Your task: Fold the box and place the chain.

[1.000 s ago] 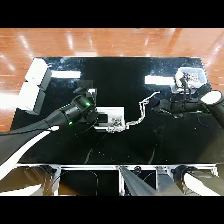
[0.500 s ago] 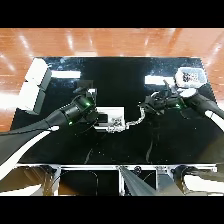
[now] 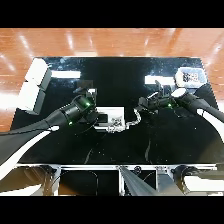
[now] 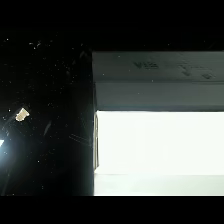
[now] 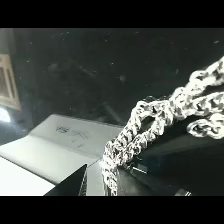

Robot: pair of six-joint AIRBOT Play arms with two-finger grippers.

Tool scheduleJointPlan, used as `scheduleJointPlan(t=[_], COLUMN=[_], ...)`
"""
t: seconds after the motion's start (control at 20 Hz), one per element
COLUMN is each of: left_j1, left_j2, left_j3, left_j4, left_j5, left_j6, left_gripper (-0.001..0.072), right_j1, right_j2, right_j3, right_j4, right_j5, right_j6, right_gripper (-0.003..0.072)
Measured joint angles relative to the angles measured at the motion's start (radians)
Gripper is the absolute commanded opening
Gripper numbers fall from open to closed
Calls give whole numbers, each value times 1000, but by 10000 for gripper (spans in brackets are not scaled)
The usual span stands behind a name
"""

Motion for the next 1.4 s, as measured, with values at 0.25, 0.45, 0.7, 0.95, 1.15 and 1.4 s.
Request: scheduleJointPlan(t=[0.25, 0.45, 0.7, 0.95, 1.15, 1.4], left_j1=[0, 0, 0, 0, 0, 0], left_j2=[0, 0, 0, 0, 0, 0], left_j3=[0, 0, 0, 0, 0, 0], left_j4=[-1, -2, -3, -3, -3, -3], left_j5=[0, 0, 0, 0, 0, 0], left_j6=[0, 0, 0, 0, 0, 0], left_gripper=[25, 25, 25, 26, 26, 26], right_j1=[4, 4, -22, -52, -35, 80], right_j2=[-2, 8, 134, 409, 650, 817], right_j3=[2, 2, 3, 9, 70, 187], right_j4=[-5, -6, -1, -1, 0, 6], right_j5=[-13, -29, -22, 1, 11, 30], right_j6=[0, 0, -7, -18, -38, -48], right_gripper=[23, 22, 22, 24, 24, 25])
